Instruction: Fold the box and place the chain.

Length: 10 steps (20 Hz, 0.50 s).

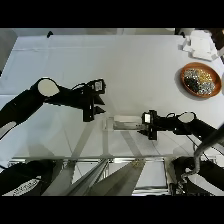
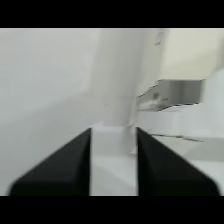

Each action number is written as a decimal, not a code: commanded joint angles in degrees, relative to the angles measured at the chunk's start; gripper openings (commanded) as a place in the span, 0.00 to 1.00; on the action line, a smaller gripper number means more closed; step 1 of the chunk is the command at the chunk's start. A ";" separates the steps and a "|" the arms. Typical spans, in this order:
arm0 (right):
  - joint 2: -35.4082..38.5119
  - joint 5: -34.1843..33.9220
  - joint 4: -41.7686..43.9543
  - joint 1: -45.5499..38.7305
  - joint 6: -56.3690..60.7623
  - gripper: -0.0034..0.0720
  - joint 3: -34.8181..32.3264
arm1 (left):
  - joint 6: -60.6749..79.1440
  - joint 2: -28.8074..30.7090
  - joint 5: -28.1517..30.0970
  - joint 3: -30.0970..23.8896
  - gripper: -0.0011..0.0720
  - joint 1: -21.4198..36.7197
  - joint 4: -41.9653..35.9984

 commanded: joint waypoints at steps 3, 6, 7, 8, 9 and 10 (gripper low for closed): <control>0.04 0.04 0.00 0.00 -0.02 0.59 0.04 | -1.68 1.97 -14.45 0.00 0.02 -7.26 -5.90; 0.04 0.04 0.00 0.00 -0.02 0.59 0.04 | -2.47 -0.04 -10.34 0.00 0.02 -14.58 -7.63; 0.04 0.04 0.00 0.00 -0.02 0.59 0.04 | -2.62 -0.90 -7.85 0.00 0.02 -16.52 -7.63; 0.04 0.04 0.00 0.00 -0.02 0.59 0.04 | -3.02 -1.81 -5.05 0.00 0.02 -17.84 -7.61; 0.04 0.04 0.00 0.00 -0.02 0.59 0.04 | -3.80 -2.86 -0.87 0.00 0.02 -18.71 -7.63; 0.04 0.04 0.00 0.00 -0.02 0.59 0.04 | -5.20 -3.85 4.33 0.00 0.02 -19.06 -7.69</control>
